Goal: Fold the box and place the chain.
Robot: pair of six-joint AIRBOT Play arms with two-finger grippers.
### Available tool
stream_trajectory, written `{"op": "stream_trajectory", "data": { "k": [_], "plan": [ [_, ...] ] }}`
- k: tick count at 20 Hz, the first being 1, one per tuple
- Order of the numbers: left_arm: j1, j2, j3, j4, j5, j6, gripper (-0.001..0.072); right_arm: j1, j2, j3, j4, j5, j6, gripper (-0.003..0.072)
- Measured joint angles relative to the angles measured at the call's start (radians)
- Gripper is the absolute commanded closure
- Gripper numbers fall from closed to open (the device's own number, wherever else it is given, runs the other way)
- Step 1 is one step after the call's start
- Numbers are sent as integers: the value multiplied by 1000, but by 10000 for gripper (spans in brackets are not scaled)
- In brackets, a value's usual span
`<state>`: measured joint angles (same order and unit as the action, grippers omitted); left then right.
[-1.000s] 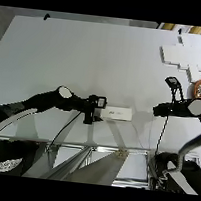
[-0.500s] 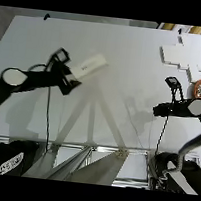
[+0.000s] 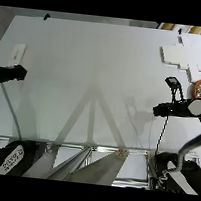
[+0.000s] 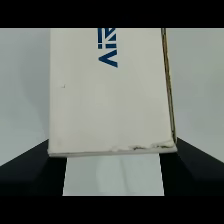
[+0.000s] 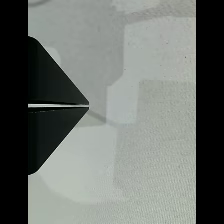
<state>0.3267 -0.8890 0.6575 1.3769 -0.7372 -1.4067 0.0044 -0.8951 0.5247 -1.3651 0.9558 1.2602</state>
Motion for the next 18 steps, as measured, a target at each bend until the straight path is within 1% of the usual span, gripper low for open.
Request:
{"op": "stream_trajectory", "data": {
  "k": [3, 7, 8, 9, 10, 11, 12, 13, 16, 18],
  "plan": [
    [81, -35, 0, 45, -45, -89, 557, 0, 0, 0, 0, 0, 0, 667],
    [124, -110, 0, 100, -106, -162, 549, 0, 0, 0, 0, 0, 0, 667],
    [128, -131, 0, 114, -123, -169, 523, 0, 0, 0, 0, 0, 0, 667],
    [132, -151, 1, 125, -137, -175, 401, 0, 0, 0, 0, 0, 0, 667],
    [134, -174, 1, 134, -153, -180, 241, 0, 0, 0, 0, 0, 0, 667],
    [135, -194, 1, 142, -169, -185, 96, 0, 0, 0, 0, 0, 0, 667],
    [137, -209, 1, 148, -193, -190, 31, 0, 0, 0, 0, 0, 0, 667],
    [137, -220, 0, 154, -212, -192, 4, 0, 0, 0, 0, 0, 0, 667],
    [138, -235, 1, 153, -238, -196, 4, 0, 0, 0, 0, 0, 0, 667],
    [138, -213, 1, 137, -249, -202, 5, 0, 0, 0, 0, 0, 0, 667]
  ]
}}
